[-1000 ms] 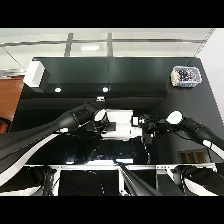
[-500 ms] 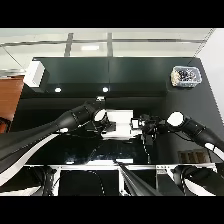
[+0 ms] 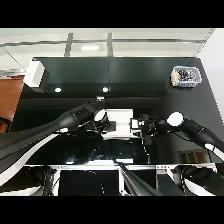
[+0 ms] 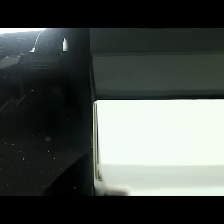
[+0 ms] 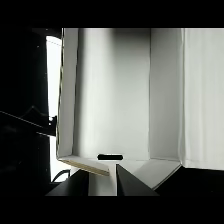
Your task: Fold the box and place the chain.
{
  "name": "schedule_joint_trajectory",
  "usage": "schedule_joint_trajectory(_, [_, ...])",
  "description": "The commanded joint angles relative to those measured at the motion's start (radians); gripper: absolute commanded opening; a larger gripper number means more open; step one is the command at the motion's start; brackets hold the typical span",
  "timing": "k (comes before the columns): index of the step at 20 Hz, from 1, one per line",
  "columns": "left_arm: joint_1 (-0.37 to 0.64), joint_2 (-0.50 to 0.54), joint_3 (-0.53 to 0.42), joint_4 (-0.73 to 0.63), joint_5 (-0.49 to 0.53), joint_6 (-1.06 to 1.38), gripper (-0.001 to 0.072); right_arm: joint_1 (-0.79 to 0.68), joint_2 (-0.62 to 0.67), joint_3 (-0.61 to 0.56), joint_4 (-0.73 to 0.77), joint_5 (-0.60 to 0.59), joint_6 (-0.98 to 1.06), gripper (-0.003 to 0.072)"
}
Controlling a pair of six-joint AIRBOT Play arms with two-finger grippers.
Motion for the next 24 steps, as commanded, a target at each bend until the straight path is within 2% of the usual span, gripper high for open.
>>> schedule_joint_trajectory(1, [-0.001, 0.0, 0.001, -0.003, 0.0, -0.001, 0.0027, 0.001, 0.0, 0.001, 0.015, -0.014, 0.015, 0.0211])
schedule_joint_trajectory(5, [0.0, 0.0, 0.001, -0.003, 0.0, -0.001, 0.0027, 0.001, 0.001, 0.001, -0.004, -0.006, 0.031, 0.0209])
schedule_joint_trajectory(8, [0.0, 0.0, 0.001, -0.003, -0.001, 0.0, 0.0027, 0.001, 0.013, 0.001, -0.059, 0.006, 0.05, 0.0209])
schedule_joint_trajectory(12, [0.0, 0.0, 0.001, -0.002, -0.001, 0.0, 0.0027, -0.005, 0.057, 0.001, -0.182, 0.012, 0.176, 0.0209])
schedule_joint_trajectory(15, [0.0, 0.0, 0.001, -0.003, -0.001, 0.0, 0.0028, -0.007, 0.058, 0.0, -0.192, 0.016, 0.183, 0.0211])
schedule_joint_trajectory(16, [0.0, 0.0, 0.001, -0.003, -0.001, 0.0, 0.0028, -0.007, 0.058, 0.0, -0.191, 0.012, 0.19, 0.0282])
schedule_joint_trajectory(17, [0.0, 0.0, 0.001, -0.003, -0.001, 0.0, 0.0028, -0.007, 0.058, -0.001, -0.185, -0.007, 0.206, 0.045])
schedule_joint_trajectory(18, [0.0, 0.0, 0.001, -0.003, -0.001, 0.0, 0.0028, -0.007, 0.058, -0.002, -0.164, -0.023, 0.21, 0.0502])
schedule_joint_trajectory(22, [0.0, 0.0, 0.001, -0.008, 0.0, 0.0, 0.0029, -0.006, 0.057, -0.002, -0.046, -0.033, 0.155, 0.0497])
schedule_joint_trajectory(24, [0.0, 0.0, 0.001, -0.008, 0.004, 0.0, 0.003, -0.006, 0.057, -0.002, -0.013, -0.03, 0.114, 0.0428])
